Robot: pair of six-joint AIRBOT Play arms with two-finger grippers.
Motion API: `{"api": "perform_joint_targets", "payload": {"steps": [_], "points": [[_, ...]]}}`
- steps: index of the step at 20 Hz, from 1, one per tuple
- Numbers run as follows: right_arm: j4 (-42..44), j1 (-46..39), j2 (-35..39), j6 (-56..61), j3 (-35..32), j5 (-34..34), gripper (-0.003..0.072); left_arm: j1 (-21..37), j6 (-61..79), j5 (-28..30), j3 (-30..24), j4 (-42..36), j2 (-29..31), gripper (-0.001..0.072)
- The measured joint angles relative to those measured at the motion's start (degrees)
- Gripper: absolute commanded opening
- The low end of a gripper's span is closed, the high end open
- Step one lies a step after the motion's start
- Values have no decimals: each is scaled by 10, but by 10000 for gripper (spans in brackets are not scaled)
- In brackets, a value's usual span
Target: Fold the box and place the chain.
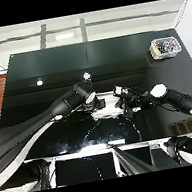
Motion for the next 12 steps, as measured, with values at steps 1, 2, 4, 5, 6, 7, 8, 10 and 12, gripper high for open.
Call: {"api": "perform_joint_targets", "payload": {"steps": [1,2,4,5,6,7,8,10,12], "points": [[-5,-6,7,33,3,4,10,0,0,0,0,0,0,29],[-16,-16,18,74,8,11,11,0,0,0,0,0,0,29],[-52,-56,51,182,24,49,11,0,-1,0,0,0,0,29],[-70,-84,68,234,32,67,11,0,0,0,0,0,0,29],[-96,-119,86,287,37,85,11,0,0,0,0,0,0,29],[-120,-156,99,332,40,99,11,0,0,0,0,0,0,29],[-143,-199,108,382,42,106,11,0,0,0,0,0,0,29],[-181,-281,119,486,32,113,11,0,0,-1,0,0,0,29],[-203,-344,117,588,17,129,11,0,0,-3,0,0,0,29]]}}
